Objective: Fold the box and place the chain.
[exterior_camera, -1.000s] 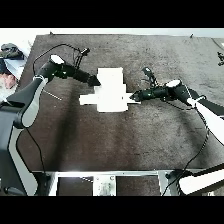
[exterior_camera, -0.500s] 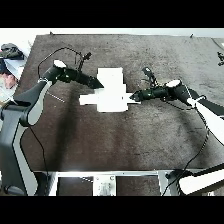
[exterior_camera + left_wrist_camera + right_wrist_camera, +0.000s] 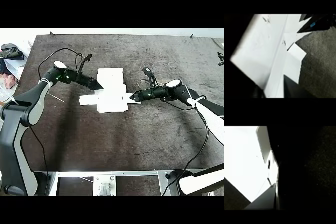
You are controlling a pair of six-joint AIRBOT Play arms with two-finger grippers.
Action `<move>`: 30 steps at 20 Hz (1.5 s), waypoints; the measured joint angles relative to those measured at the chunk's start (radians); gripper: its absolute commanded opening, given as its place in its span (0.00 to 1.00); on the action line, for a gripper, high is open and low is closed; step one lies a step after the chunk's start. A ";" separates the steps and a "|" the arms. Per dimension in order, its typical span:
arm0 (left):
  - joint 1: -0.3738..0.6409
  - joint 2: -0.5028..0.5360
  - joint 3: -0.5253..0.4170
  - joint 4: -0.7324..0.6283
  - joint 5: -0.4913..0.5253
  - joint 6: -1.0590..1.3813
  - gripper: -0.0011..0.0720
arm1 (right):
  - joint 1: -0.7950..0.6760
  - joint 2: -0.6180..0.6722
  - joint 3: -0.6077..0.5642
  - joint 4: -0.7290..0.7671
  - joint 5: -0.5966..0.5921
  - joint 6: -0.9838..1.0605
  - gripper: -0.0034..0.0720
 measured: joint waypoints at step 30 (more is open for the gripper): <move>0.016 0.008 -0.012 -0.008 0.028 0.723 0.02 | -0.054 0.153 0.000 0.066 0.032 0.003 0.54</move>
